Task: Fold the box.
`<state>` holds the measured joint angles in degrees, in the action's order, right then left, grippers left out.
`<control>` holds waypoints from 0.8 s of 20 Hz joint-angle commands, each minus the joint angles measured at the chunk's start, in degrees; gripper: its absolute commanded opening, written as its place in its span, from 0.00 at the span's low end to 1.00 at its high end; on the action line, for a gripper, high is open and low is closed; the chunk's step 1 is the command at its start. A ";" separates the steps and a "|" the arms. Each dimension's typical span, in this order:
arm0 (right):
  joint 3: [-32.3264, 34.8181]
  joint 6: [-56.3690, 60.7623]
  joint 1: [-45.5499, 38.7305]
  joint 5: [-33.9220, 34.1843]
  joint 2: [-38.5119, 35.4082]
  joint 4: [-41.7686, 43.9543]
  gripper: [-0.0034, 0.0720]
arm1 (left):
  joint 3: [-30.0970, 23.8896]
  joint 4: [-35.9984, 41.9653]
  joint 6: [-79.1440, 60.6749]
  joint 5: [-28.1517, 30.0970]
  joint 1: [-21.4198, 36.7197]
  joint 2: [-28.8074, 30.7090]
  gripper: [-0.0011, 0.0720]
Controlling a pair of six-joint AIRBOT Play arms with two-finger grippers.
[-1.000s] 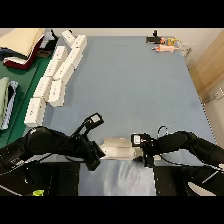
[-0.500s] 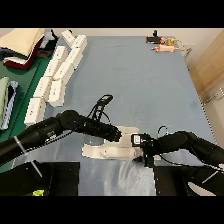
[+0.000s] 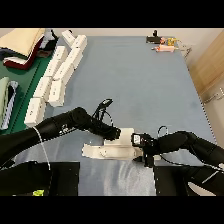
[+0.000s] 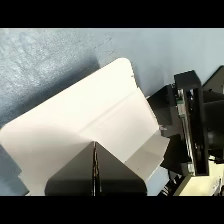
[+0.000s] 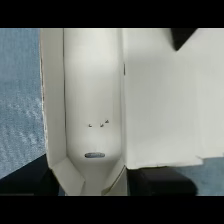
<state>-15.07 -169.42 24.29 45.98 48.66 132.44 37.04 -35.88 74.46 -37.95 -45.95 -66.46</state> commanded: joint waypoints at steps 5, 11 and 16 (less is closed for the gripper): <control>0.02 -0.11 -0.02 -0.02 -0.04 -0.02 0.72 | 0.04 0.13 0.15 0.26 0.11 -0.44 0.04; 0.02 -0.11 -0.02 -0.02 -0.07 0.00 0.72 | 0.66 -1.57 -0.13 -1.29 1.11 10.93 0.03; 0.02 -0.11 -0.02 -0.02 -0.04 -0.02 0.72 | 0.61 -16.00 0.63 -13.88 1.36 26.56 0.03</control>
